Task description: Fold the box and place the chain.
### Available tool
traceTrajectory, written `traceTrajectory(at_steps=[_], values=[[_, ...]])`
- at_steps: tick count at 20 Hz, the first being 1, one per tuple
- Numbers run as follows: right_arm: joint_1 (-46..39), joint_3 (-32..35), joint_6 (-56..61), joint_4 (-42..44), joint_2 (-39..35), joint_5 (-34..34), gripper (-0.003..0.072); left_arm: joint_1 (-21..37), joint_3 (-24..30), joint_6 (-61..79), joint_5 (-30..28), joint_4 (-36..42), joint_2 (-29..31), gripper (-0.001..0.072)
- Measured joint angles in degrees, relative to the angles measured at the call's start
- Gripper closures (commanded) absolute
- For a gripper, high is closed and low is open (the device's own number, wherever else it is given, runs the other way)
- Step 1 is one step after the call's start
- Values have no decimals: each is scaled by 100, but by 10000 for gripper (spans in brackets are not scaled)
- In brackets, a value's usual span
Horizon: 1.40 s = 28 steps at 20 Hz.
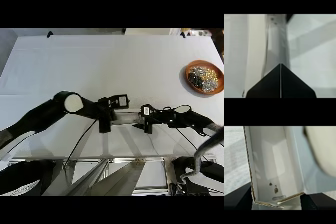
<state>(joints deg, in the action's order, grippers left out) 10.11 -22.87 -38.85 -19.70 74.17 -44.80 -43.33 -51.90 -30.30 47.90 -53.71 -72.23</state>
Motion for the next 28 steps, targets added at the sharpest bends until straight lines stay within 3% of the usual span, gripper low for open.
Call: traceTrajectory(at_steps=[6, 9, 14, 21, 28], values=[[0, 0, 0, 2, 0, 2, 329, -20, 0, -1482, -1628, 79, -680, 708], [0, 0, 0, 2, -2, 2, 329, -20, -2, -1897, -1976, 83, -870, 708], [0, 0, 0, 0, 0, 2, 329, -20, -4, -2146, -2065, 83, -1029, 708], [2, 0, 0, 0, 0, 0, 329, 35, -2, -2221, -1626, -435, -625, 705], [2, 0, -2, 0, -2, 0, 329, 52, 0, -2065, 188, -2205, 195, 703]])
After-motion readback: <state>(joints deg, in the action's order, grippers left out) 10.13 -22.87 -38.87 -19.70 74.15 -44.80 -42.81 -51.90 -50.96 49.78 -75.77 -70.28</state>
